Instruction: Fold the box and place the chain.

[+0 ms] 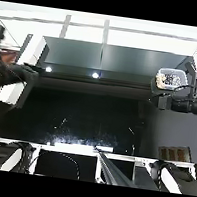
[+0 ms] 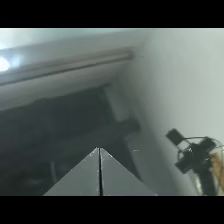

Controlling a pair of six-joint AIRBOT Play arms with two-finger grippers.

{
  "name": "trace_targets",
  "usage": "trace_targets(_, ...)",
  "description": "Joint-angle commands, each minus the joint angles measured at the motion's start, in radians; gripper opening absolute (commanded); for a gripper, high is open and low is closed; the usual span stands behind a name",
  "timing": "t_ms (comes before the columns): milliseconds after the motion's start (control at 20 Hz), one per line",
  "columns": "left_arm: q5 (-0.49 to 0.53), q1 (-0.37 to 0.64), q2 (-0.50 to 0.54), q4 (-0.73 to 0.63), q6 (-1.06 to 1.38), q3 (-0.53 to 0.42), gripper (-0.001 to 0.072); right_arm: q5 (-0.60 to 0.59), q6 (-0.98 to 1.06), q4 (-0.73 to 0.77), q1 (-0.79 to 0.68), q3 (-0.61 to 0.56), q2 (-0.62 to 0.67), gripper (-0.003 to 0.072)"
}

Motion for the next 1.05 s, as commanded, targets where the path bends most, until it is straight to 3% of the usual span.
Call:
trace_targets(0,0.221,-0.195,0.032,0.027,-0.034,-0.169,0.0028,-0.255,0.096,-0.197,0.031,-0.071,0.038,0.0020)
trace_targets(250,0.277,-0.201,0.023,0.027,-0.033,-0.183,0.0030,-0.232,0.095,-0.211,0.032,-0.071,0.038,0.0022)
trace_targets(1000,0.282,-0.202,0.023,0.026,-0.033,-0.183,0.0030,-0.232,0.095,-0.211,0.032,-0.071,0.038,0.0022)
